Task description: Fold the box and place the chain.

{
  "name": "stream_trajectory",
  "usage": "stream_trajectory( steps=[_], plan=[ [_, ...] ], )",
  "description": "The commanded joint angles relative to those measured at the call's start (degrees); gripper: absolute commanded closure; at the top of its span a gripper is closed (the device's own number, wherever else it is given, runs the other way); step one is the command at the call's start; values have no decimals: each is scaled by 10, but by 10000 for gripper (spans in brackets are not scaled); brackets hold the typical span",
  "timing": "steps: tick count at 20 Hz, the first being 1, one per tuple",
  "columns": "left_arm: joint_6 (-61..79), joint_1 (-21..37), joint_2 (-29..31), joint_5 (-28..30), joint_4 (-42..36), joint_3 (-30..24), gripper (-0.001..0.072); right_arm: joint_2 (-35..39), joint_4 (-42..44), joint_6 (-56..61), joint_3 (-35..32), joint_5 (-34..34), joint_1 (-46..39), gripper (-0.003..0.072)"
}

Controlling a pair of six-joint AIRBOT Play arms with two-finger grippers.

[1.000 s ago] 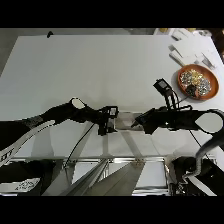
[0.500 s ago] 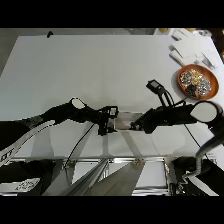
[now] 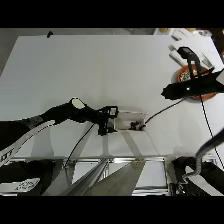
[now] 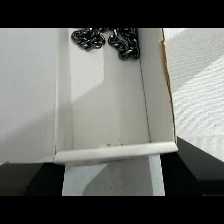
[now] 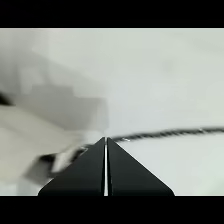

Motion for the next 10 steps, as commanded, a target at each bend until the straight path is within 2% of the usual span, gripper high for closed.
stream_trajectory(
  steps=[1, 2, 4, 10],
  plan=[
    [0, 0, 0, 0, 0, 0, 317, -61, -90, 67, -28, -22, -7, 672],
    [0, 0, 0, 0, 0, 0, 317, -67, -94, 67, -44, -37, 4, 656],
    [0, 0, 0, 0, 0, 0, 317, -78, -110, 68, -71, -59, 30, 413],
    [0, 0, 0, 0, 0, 0, 317, -117, -135, 104, -84, -90, 62, 410]
  ],
)
